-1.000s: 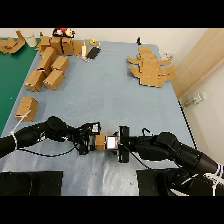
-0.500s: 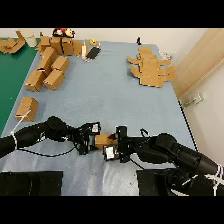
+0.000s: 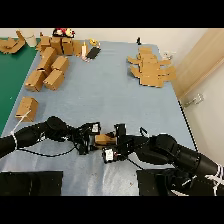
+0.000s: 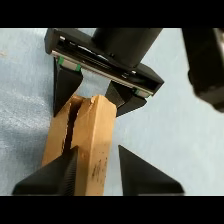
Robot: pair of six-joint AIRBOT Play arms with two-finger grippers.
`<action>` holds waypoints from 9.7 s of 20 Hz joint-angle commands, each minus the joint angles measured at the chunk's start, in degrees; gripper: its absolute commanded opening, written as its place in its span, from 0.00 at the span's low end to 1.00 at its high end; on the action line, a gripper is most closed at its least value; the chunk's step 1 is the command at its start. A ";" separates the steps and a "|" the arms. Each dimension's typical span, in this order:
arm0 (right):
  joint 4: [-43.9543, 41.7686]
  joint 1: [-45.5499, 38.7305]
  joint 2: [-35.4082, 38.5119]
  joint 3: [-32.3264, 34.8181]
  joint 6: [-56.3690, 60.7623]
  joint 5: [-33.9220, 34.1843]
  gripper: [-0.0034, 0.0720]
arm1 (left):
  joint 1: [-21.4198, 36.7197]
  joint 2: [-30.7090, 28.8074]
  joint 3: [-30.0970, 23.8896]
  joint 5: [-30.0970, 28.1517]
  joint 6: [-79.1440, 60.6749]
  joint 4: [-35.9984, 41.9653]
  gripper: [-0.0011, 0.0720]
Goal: Fold the box.
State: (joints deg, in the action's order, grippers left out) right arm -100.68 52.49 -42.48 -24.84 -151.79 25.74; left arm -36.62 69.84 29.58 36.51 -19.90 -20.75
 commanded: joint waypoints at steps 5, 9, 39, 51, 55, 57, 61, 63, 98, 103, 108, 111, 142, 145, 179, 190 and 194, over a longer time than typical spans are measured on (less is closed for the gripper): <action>0.52 0.02 -0.24 -0.07 0.31 0.37 0.33 | 0.04 -0.07 0.00 0.00 -0.02 -0.02 0.68; -1.31 0.04 -1.62 -0.07 0.28 0.79 0.33 | 0.04 -0.07 0.00 -0.04 -0.02 -0.02 0.68; -6.71 0.70 19.06 5.18 82.18 22.16 0.05 | 0.04 -0.07 0.00 0.00 -0.02 -0.02 0.68; -16.04 -6.43 11.39 12.24 84.76 -3.78 0.05 | 0.04 -0.07 0.00 0.00 -0.02 -0.02 0.68; -16.04 -6.82 11.37 12.26 84.72 -1.27 0.05 | 0.04 -0.07 0.00 0.00 -0.02 -0.02 0.68; -15.67 -6.84 11.37 12.31 84.72 -1.25 0.05 | 0.04 -0.07 0.00 0.00 -0.02 -0.02 0.68; -15.65 -6.84 11.34 12.31 84.72 -1.01 0.05 | 0.04 -0.07 0.00 0.00 -0.02 -0.02 0.68; -15.19 -6.84 11.34 12.31 84.72 -0.39 0.05 | 0.04 -0.07 0.00 -0.02 -0.02 -0.02 0.68; -7.74 -11.65 6.71 -0.46 85.40 5.42 0.05 | 0.04 -0.07 0.00 0.00 -0.02 -0.02 0.68; -7.61 -18.60 6.71 -1.77 91.23 6.38 0.05 | 0.04 -0.07 0.07 -0.02 -0.02 -0.02 0.68; -7.50 -19.30 6.71 -1.75 93.07 6.49 0.05 | 0.04 -0.07 0.07 -0.07 -0.04 -0.02 0.68; -6.73 -19.30 6.64 -1.75 93.59 6.49 0.05 | 0.04 -0.07 0.07 -0.15 -0.04 0.24 0.68; 18.97 -19.26 -9.64 -15.43 106.75 35.56 0.05 | 7.06 -5.88 0.11 -23.15 24.06 1.40 0.68; 18.84 -19.26 -9.70 -15.43 106.73 35.56 0.05 | 12.92 -5.90 0.11 -28.37 24.09 1.42 0.68; 17.75 -19.26 -9.70 -15.43 106.68 33.03 0.05 | 42.32 -1.01 1.42 -30.29 25.53 1.49 0.68; 17.33 -19.26 -9.70 -15.43 105.68 33.03 0.05 | 42.32 -0.87 1.66 -25.90 30.47 1.92 0.68; 17.25 -19.23 -9.70 -15.43 105.66 33.03 0.05 | 42.36 -3.58 2.71 -26.34 30.42 1.86 0.68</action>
State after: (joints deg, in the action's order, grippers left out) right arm -83.37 33.21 -52.14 -40.23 -45.98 58.76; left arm 5.69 67.81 31.44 10.76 10.52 -18.83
